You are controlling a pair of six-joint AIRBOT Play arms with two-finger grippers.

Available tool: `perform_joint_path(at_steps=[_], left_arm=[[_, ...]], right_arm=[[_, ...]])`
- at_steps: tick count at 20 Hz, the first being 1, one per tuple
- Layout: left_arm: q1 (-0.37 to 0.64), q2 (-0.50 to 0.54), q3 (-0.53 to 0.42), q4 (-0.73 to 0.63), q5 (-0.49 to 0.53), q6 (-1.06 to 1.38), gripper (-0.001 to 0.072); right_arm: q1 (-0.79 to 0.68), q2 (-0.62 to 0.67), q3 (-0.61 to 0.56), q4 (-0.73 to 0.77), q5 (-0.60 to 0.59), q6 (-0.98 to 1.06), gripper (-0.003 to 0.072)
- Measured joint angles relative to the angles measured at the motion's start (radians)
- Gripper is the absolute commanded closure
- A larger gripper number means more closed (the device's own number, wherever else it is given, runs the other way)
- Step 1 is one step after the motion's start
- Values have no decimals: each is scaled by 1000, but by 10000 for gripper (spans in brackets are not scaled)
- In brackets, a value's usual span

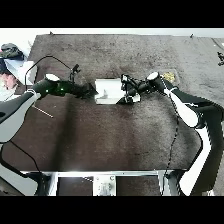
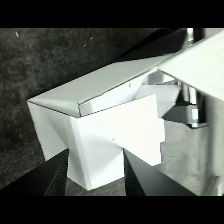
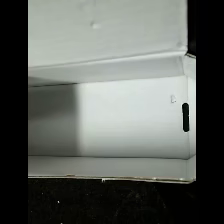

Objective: Fold the box and place the chain.

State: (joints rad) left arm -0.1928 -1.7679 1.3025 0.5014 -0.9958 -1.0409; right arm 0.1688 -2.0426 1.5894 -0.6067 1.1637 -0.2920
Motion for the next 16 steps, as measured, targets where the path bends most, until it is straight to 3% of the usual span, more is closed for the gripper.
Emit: perform_joint_path(at_steps=[6, 16], left_arm=[[-68, 0, 89, 227, 24, -222, 343], [-150, -2, 126, 405, 124, -481, 343]], right_arm=[[0, 0, 0, 0, 0, 0, 248], [0, 0, 0, 0, -1, 1, 248]])
